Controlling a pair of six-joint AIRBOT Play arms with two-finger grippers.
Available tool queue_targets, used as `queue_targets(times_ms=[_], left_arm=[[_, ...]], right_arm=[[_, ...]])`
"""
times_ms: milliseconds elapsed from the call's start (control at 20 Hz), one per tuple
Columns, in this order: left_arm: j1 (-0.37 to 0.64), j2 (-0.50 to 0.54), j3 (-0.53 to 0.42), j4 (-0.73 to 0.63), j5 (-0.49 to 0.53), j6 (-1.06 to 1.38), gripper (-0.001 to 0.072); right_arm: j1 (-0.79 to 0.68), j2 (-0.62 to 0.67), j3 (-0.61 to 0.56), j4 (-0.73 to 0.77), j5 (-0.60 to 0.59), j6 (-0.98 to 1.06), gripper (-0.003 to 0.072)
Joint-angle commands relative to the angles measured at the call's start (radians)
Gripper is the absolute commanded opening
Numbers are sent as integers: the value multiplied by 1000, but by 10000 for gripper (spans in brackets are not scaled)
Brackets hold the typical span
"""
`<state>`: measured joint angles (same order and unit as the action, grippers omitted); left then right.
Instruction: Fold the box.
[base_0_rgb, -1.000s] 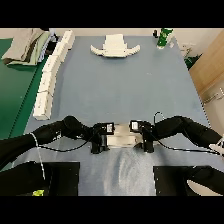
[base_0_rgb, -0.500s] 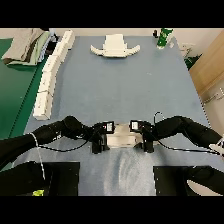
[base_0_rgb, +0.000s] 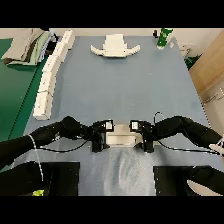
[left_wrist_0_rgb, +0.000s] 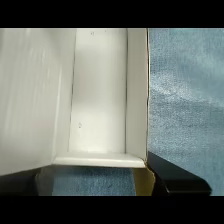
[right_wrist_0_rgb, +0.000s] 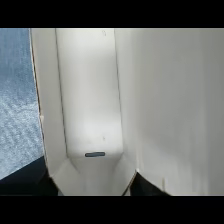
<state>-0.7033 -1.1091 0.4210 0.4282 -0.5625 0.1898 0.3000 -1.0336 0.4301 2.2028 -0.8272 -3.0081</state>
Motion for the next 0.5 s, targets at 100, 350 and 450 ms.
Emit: queue_targets(times_ms=[100,350,450], left_arm=[[-2,14,-12,-26,2,42,649],[-2,11,-13,-60,-16,80,648],[-12,4,-13,-85,-13,105,647]], right_arm=[[1,0,1,0,0,0,506],[1,0,1,0,0,0,506],[1,-1,1,0,0,0,506]])
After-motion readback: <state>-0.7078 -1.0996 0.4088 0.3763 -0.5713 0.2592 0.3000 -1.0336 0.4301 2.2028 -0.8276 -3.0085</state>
